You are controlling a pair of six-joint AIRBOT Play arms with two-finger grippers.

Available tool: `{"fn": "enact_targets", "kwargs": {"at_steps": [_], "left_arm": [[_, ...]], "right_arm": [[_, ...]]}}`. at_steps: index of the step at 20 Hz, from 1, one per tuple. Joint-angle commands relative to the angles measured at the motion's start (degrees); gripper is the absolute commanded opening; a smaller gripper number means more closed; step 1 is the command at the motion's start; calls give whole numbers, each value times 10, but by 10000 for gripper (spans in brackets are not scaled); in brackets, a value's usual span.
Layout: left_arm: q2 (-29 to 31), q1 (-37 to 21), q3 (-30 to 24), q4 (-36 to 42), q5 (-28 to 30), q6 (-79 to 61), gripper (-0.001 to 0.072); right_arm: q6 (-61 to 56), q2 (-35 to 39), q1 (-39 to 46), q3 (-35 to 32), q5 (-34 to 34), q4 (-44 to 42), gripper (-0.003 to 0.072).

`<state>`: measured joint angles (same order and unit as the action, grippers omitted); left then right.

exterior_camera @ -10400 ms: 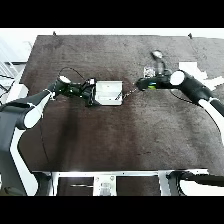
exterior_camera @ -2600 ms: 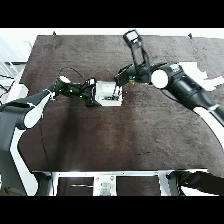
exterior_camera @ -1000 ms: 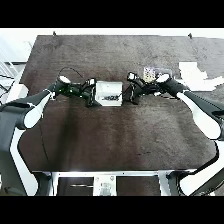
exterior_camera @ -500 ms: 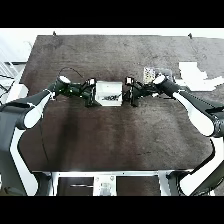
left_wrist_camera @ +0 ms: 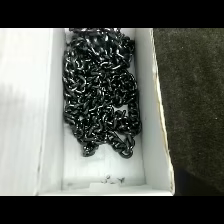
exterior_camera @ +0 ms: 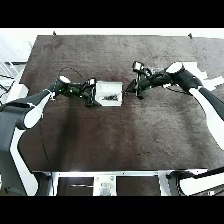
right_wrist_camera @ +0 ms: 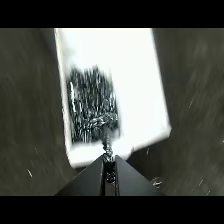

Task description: Fold the box and place the chain.

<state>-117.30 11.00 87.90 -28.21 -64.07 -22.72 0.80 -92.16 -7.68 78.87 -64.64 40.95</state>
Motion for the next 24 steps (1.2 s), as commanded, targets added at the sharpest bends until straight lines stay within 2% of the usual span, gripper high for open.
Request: {"fn": "enact_targets", "kwargs": {"at_steps": [1,4,9,15,24], "left_arm": [[0,0,0,0,0,0,475],[0,0,0,0,0,0,475],[0,0,0,0,0,0,475],[0,0,0,0,0,0,476],[0,0,0,0,0,0,475]], "right_arm": [[-12,51,-12,3,-14,-54,8],[-13,53,-26,10,-9,-79,9],[-2,53,-60,12,47,-80,9],[-2,52,-77,29,73,-79,7],[-4,1,-75,26,72,-78,7]]}}
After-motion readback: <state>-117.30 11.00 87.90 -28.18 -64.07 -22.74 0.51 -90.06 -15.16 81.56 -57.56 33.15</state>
